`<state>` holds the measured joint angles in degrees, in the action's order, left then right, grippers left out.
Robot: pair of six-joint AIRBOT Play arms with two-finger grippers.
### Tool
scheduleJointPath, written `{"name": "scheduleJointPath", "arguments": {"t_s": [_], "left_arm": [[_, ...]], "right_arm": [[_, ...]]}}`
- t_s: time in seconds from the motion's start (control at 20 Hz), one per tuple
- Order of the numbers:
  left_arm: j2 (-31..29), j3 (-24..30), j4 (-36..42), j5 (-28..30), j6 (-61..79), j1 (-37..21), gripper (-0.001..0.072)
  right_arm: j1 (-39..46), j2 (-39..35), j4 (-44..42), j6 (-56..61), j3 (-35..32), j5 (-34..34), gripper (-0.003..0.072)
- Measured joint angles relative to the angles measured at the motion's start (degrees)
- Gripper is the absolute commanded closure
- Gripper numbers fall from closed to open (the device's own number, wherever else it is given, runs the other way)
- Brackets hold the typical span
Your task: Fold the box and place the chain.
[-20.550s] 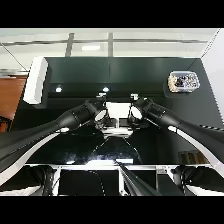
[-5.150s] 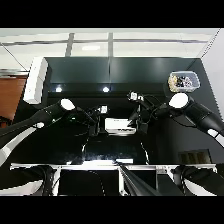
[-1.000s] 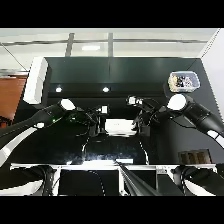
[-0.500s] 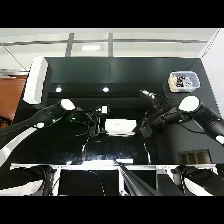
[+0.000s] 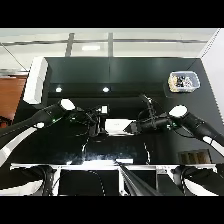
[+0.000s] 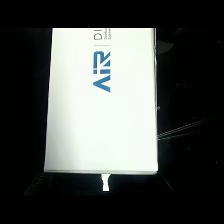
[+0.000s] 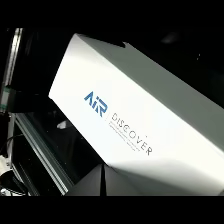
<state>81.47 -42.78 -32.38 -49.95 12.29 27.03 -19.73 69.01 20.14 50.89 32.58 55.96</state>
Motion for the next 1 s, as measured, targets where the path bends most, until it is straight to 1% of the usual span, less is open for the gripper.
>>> {"name": "scheduleJointPath", "arguments": {"t_s": [0.45, 0.65, 0.9, 1.0], "left_arm": [[0.0, -0.02, -0.07, 0.13, -0.02, 0.0, 0.0216], [0.02, -0.02, 0.26, 0.0, -0.46, 0.0, 0.0216], [0.0, -0.02, 0.0, -0.39, -0.2, 0.0, 0.0216], [0.0, -0.02, 0.0, -0.31, -0.15, 0.0, 0.0216]], "right_arm": [[-0.33, 1.22, 1.64, 1.05, -0.02, -2.27, 0.0672], [1.2, 1.31, 1.68, 0.66, 0.94, 0.48, 0.0672], [5.2, 1.31, -0.7, 0.2, 1.49, 4.42, 0.0672], [6.14, 1.29, -0.39, 0.22, 1.53, 4.83, 0.0673]]}}
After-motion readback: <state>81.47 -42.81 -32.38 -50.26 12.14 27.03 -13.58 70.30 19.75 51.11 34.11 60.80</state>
